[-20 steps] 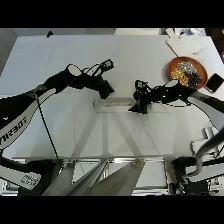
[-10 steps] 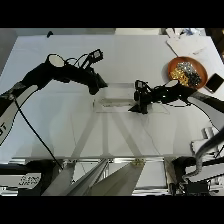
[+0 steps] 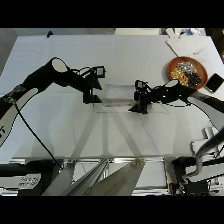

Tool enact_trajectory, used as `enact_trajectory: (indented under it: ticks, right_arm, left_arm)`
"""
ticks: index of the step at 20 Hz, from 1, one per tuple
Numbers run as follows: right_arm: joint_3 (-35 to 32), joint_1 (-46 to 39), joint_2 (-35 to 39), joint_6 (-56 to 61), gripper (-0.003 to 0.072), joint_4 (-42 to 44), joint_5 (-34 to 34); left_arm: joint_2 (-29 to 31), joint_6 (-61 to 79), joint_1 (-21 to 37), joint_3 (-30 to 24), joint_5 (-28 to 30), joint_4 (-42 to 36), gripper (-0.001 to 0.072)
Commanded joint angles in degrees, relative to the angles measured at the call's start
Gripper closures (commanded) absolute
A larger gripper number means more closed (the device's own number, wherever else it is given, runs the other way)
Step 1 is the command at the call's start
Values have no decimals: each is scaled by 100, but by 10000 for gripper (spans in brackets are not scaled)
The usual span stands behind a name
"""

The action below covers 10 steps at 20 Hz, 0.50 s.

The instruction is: Fold the box and place the chain.

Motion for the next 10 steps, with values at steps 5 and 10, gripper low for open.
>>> enact_trajectory:
  ticks: [5, 10]
  right_arm:
    - [2, 0, -2, 2, 275, 2, 0]
    - [2, 0, -2, 2, 275, 2, 0]
  left_arm:
    - [-11, 487, -323, -398, 715, 640, 17]
    - [-105, 485, -369, -400, 704, 621, 176]
